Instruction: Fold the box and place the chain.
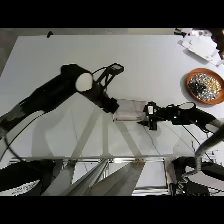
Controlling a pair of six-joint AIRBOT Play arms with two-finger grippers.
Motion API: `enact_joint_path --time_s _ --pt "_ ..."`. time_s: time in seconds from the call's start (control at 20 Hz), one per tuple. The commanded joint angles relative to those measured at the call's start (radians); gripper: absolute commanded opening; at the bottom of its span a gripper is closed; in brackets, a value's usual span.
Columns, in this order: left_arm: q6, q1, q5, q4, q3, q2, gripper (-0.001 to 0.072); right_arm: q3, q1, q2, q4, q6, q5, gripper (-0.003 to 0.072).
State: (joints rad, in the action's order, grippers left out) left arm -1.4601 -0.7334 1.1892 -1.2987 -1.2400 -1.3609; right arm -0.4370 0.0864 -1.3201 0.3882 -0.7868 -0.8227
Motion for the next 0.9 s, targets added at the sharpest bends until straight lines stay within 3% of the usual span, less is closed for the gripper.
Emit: enact_joint_path --time_s 0.0,0.1,0.2,0.25,0.3,0.35,0.45,0.5,0.65,0.85 --pt "0.474 0.058 -0.074 0.076 0.196 0.187 0.0365 0.0 0.0 0.001 0.0 0.0 -0.001 0.0419" --pt "0.78 0.096 -0.211 0.217 0.379 0.313 0.0396 0.0 0.0 0.001 0.0 0.0 -0.001 0.0419" --pt "1.202 0.138 -0.356 0.417 0.563 0.396 0.0535 0.0 0.0 0.001 0.0 0.0 -0.001 0.0419" --pt "1.323 0.153 -0.41 0.481 0.624 0.402 0.0536 0.0 0.0 0.001 0.0 0.0 -0.001 0.0419" --pt "1.421 0.166 -0.444 0.532 0.665 0.386 0.0591 0.0 0.0 0.001 0.0 0.0 -0.001 0.0419" --pt "1.464 0.179 -0.453 0.553 0.674 0.351 0.0637 0.0 0.0 0.001 0.0 0.0 -0.001 0.0419" --pt "1.506 0.199 -0.503 0.605 0.673 0.253 0.0658 0.0 0.0 0.001 0.0 0.0 -0.001 0.0419" --pt "1.557 0.199 -0.547 0.67 0.672 0.198 0.071 0.0 0.0 0.001 0.0 0.0 -0.001 0.0419" --pt "1.807 0.195 -0.54 0.861 0.638 0.06 0.071 0.0 0.0 0.001 0.0 0.0 -0.001 0.0419" --pt "2.049 0.181 -0.536 1.172 0.626 -0.018 0.0707 0.0 0.0 0.001 0.0 0.0 -0.001 0.0419"
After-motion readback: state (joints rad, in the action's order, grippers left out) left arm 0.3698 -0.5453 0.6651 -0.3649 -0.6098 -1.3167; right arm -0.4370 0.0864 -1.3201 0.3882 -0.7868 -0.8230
